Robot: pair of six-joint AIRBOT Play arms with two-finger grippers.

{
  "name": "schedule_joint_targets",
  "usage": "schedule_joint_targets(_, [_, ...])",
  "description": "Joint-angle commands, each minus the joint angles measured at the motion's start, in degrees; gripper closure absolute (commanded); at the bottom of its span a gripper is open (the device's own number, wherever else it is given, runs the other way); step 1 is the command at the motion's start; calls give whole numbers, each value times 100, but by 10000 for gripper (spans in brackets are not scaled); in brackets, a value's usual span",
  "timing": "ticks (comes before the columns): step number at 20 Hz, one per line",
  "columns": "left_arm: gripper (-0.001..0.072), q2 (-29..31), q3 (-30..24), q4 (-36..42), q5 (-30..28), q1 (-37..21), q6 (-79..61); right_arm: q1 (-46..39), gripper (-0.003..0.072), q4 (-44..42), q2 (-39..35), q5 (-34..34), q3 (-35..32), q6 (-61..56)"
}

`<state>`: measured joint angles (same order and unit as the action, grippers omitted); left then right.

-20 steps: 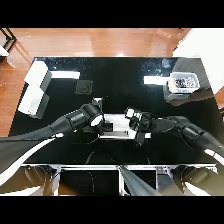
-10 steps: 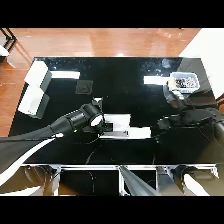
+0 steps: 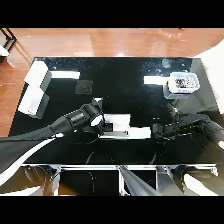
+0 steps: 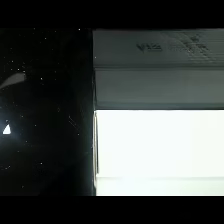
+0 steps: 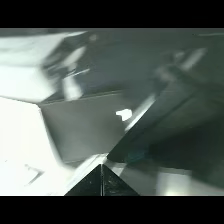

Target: Fold the box and place the chain.

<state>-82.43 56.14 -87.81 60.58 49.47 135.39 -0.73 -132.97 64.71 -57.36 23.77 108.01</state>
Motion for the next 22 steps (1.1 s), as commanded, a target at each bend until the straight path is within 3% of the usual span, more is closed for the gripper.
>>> schedule_joint_targets(1, [685, 0, 4, -2, -2, 0, 0, 433, 664, -584, 400, 177, 103, 247])
schedule_joint_targets(3, [686, 0, 4, 0, 2, 0, 0, 542, 658, -647, 420, 155, 260, 264])
schedule_joint_targets(4, [686, 0, 4, 0, 2, 0, 0, 588, 501, -654, 417, 22, 365, 264])
schedule_joint_targets(5, [685, 0, 4, 0, 4, 0, 0, 629, 270, -654, 420, -181, 472, 271])
schedule_joint_targets(6, [685, 0, 4, 0, 2, 0, 0, 662, 172, -651, 417, -385, 570, 352])
schedule_joint_targets(13, [686, 0, 4, 0, 4, 0, 0, 763, 170, -809, 417, -916, 883, 439])
schedule_joint_targets(22, [685, 0, 4, 0, 17, 0, 0, 1491, 168, -918, 417, -776, 1325, 37])
